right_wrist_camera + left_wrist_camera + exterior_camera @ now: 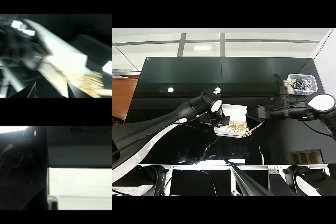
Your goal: Fold the box and place the chain.
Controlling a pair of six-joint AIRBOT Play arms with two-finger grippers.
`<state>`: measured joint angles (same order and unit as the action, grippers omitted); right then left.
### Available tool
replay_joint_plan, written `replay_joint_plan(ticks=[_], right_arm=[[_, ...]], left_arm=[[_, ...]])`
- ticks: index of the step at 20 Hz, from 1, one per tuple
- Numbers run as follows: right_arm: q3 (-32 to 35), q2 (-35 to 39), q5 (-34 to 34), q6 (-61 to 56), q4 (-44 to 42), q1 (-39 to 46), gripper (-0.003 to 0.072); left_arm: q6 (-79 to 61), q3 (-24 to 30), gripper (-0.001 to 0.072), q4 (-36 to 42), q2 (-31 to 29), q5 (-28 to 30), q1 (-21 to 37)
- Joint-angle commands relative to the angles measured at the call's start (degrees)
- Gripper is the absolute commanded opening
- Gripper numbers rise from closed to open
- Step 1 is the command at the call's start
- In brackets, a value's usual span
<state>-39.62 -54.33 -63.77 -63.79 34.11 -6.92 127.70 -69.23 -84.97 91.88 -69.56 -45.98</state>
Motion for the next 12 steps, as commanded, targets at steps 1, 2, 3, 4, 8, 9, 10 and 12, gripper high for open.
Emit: replay_joint_plan(ticks=[1, 2, 3, 4, 8, 9, 10, 12], right_arm=[[4.6, 3.0, -0.6, 7.5, 11.7, 5.7, 0.0452], [8.1, 3.7, 2.0, 13.6, 10.5, 5.4, 0.0453], [11.5, 3.8, 5.2, 17.5, 8.7, 4.7, 0.0457], [14.6, 3.8, 8.7, 21.0, 7.6, 3.4, 0.072], [20.0, 3.7, 19.3, 40.3, 10.1, -5.3, 0.072], [20.5, 3.7, 21.5, 48.4, 10.9, -7.6, 0.072], [20.6, 3.2, 23.7, 53.5, 11.1, -9.3, 0.072], [20.6, 0.5, 28.1, 55.5, 7.5, -11.3, 0.072]], left_arm=[[0.0, 0.0, 0.0029, 0.0, 0.0, 0.0, 0.0], [0.0, 0.0, 0.0029, 0.0, 0.0, 0.1, 0.0], [0.0, 0.0, 0.0029, 0.0, 0.0, 0.0, 0.0], [0.0, 0.0, 0.0029, 0.0, 0.0, 0.0, 0.0], [0.0, 0.0, 0.0029, 0.0, 0.0, 0.0, 0.0], [0.0, 0.0, 0.0029, 0.0, 0.0, 0.0, 0.0], [0.0, 0.0, 0.0028, 0.0, 0.0, 0.0, 0.0], [0.0, 0.0, 0.0029, 0.0, 0.0, 0.0, 0.0]])
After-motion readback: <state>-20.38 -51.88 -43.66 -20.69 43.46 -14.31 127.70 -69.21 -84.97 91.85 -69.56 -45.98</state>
